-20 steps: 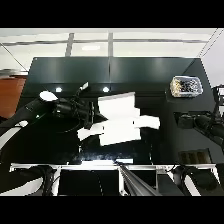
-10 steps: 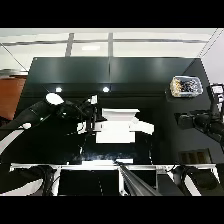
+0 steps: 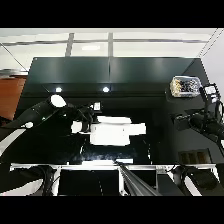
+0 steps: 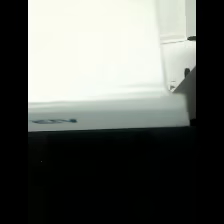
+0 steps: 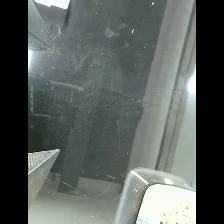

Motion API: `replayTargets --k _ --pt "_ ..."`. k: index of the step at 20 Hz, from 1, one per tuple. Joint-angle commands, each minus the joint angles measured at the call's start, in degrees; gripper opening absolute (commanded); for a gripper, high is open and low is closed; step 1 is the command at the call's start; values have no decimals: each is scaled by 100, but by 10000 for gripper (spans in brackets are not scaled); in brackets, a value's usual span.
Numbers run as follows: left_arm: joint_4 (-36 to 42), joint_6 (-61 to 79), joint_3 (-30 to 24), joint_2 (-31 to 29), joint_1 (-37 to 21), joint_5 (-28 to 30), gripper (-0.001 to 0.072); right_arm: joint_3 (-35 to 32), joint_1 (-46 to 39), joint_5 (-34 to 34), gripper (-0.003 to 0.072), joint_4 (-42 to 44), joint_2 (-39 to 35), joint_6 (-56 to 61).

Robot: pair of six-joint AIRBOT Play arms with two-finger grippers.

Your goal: Fold the box and place the chain.

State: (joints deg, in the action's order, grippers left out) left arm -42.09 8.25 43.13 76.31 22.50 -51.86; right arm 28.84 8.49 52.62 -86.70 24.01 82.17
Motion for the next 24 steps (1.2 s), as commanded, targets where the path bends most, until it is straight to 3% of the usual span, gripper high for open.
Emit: replayTargets --k 1,8,21,24 --pt "-459 -507 4 4 2 50 29 4 24 -35 703 4 87 -13" --pt "-1126 -1676 4 4 4 44 29 7 24 -63 702 9 608 -15" --pt "-734 -1567 4 214 254 310 30 7 20 -87 703 -33 612 -11" --pt "-686 -1241 4 216 299 138 30 4 31 -151 703 737 619 -109"
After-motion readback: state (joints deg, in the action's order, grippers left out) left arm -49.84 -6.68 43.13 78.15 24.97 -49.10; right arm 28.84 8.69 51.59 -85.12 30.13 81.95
